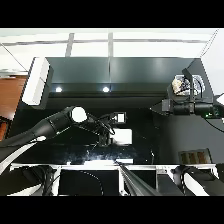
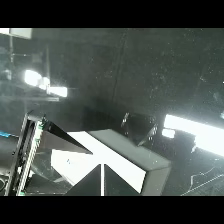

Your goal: Fold the box and place the chain.

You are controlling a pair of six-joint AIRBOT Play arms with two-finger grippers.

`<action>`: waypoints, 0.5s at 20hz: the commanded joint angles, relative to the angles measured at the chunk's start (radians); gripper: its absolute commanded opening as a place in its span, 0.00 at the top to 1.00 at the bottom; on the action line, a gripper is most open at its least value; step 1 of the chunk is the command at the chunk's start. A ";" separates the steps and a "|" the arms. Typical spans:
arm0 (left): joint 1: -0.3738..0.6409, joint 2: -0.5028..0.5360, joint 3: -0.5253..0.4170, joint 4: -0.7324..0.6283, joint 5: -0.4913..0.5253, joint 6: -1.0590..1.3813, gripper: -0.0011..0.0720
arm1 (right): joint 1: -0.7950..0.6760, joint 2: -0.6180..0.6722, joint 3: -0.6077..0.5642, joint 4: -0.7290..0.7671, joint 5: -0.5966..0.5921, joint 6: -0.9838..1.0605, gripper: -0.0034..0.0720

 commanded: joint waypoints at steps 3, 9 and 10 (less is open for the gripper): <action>0.000 0.016 0.000 -0.003 0.002 -0.001 0.01 | 0.000 0.001 0.001 0.001 0.001 0.000 0.91; -0.019 0.016 -0.001 0.084 0.002 -0.001 0.01 | 0.000 0.001 0.001 0.001 0.009 0.000 0.91; -0.029 0.015 -0.001 0.092 0.008 -0.001 0.01 | 0.000 0.001 0.001 0.001 0.008 0.000 0.91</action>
